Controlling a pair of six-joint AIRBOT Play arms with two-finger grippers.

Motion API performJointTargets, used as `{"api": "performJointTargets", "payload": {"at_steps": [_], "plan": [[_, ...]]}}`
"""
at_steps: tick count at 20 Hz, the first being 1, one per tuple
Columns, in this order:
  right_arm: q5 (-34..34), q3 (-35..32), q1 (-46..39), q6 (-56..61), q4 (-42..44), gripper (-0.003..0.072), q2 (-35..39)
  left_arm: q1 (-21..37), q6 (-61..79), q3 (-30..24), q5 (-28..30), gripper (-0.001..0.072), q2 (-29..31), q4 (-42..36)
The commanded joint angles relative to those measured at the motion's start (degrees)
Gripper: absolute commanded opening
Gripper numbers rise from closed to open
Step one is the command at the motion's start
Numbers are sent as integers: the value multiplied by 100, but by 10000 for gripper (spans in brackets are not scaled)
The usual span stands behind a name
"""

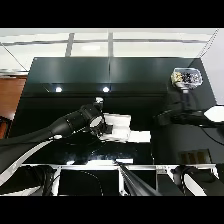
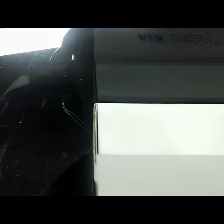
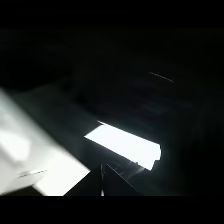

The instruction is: Fold the box and place the chain.

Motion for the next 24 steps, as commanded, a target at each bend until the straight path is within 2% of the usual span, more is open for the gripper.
{"api": "performJointTargets", "payload": {"at_steps": [1,4,6,9,12,17,18,19,20,24], "plan": [[140,-317,-1239,2420,-737,11,164,7,-4,-2,2,25,-2,17],[225,-911,-1093,2483,-625,10,-59,9,-4,-2,7,24,-2,24],[363,-1228,-833,2345,-35,10,-492,11,-4,-2,7,24,-2,24],[553,-1272,-245,1344,1145,10,-1233,9,-4,-2,4,24,-2,24],[542,-1270,358,809,1687,11,-1692,11,-4,-2,4,24,-2,24],[640,-1185,638,-24,2374,16,-1759,9,-4,-2,7,24,-2,24],[728,-1091,645,-87,2391,105,-1759,9,-4,-2,7,25,-2,22],[844,-984,645,-96,2389,406,-1759,9,-4,-2,7,25,-2,22],[970,-841,647,-103,2389,636,-1759,9,-4,-2,4,25,-2,22],[1060,-323,960,-133,2396,637,-1759,9,-4,-2,4,24,-2,20]]}}
